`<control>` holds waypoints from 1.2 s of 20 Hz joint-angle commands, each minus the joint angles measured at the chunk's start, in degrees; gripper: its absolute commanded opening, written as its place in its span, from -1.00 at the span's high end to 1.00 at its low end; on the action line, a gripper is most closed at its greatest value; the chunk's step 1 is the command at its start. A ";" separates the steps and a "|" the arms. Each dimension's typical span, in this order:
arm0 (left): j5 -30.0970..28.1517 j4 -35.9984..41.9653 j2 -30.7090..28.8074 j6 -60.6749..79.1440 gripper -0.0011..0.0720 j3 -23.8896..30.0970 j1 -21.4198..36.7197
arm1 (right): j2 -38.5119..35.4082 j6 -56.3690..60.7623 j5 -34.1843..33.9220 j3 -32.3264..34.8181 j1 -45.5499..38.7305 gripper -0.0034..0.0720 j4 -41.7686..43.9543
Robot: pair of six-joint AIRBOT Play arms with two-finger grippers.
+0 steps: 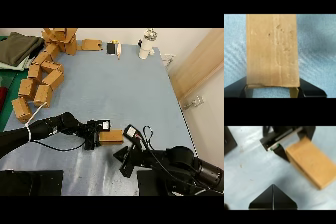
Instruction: Fold the box.
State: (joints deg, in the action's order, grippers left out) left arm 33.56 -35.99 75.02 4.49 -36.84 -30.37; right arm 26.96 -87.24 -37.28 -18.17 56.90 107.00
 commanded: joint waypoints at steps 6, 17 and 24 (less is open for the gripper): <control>-0.02 -0.02 0.04 0.00 -0.27 0.00 0.02 | 7.52 39.06 38.32 7.39 -1.25 0.91 12.72; -0.02 -0.02 0.04 0.00 -0.27 0.00 0.02 | 18.12 39.45 40.52 7.50 -1.20 0.91 12.35; 0.00 -0.02 0.04 0.00 -0.27 0.02 0.02 | 21.44 39.41 40.35 8.13 -0.39 0.91 11.65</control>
